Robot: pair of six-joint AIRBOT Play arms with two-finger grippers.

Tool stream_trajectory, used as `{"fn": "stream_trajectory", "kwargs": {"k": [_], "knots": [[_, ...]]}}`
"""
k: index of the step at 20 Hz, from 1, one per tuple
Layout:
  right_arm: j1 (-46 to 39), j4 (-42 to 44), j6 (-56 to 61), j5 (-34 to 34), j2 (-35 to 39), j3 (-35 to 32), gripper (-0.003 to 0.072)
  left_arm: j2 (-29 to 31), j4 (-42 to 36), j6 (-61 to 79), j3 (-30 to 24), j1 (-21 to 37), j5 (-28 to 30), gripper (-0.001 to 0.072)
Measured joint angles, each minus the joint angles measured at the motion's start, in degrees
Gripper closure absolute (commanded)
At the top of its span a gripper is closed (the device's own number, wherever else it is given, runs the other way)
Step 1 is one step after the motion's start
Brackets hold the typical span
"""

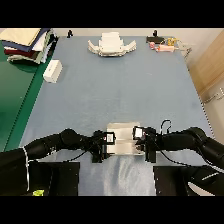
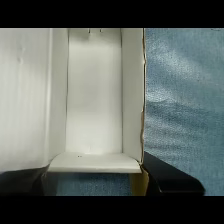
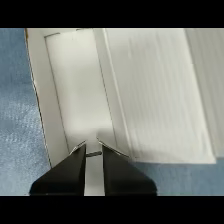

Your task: Fold the box.

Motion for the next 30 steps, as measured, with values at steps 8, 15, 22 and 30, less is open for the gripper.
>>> {"fn": "stream_trajectory", "kwargs": {"k": [8,15,22,30], "knots": [[1.2,-0.3,-0.2,2.7,-1.9,0.0,0.0108,0.0,0.0,0.0,0.0,0.0,0.0,0.0197],[1.2,-10.6,16.0,-2.9,-0.8,2.6,0.0681,0.0,-0.1,0.0,0.0,0.0,-0.2,0.0197],[0.9,-35.7,56.5,-21.4,2.5,10.6,0.068,0.0,0.0,0.0,0.0,0.0,-0.2,0.0197],[-4.9,-36.1,84.5,-26.4,-2.9,8.8,0.0681,0.0,0.0,0.0,0.0,0.0,-0.1,0.0197]]}}
